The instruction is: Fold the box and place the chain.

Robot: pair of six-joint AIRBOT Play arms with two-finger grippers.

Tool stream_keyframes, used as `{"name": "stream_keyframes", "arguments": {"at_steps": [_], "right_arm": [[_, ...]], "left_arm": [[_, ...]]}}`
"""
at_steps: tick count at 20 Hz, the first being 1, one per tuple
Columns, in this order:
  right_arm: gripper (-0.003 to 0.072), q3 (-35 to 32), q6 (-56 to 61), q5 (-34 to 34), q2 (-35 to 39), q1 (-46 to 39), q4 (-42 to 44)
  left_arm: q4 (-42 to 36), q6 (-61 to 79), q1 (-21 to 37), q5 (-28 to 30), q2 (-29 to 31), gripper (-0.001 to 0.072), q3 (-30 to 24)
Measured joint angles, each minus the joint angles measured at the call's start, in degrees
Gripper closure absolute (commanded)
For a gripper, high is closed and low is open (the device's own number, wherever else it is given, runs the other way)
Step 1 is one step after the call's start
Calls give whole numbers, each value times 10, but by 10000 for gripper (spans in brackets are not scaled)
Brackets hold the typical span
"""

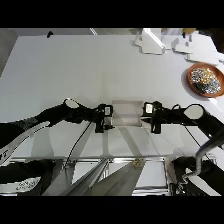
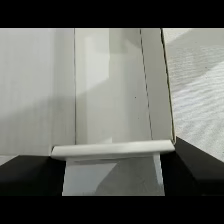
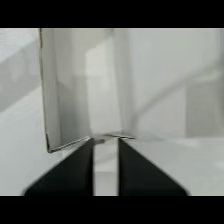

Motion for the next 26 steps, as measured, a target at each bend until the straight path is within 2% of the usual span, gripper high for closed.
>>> {"name": "stream_keyframes", "arguments": {"at_steps": [3, 6, 10, 13, 20, 26], "right_arm": [[668, 0, 85, 33, 67, -38, -18], [668, 0, 227, 17, 100, -80, -28], [669, 0, 446, -21, 87, -140, -69], [669, 0, 559, -8, 44, -170, -104], [669, 0, 629, 61, -82, -146, -51], [665, 0, 620, 83, -118, -121, -7]], "left_arm": [[0, 0, 0, 0, 0, 456, 0], [0, 2, 0, 0, 0, 456, 0], [0, 1, 0, 0, 0, 456, 0], [0, 1, 0, 0, 0, 456, 0], [0, 1, 0, 0, 0, 456, 0], [0, 1, 0, 0, 0, 456, 0]]}}
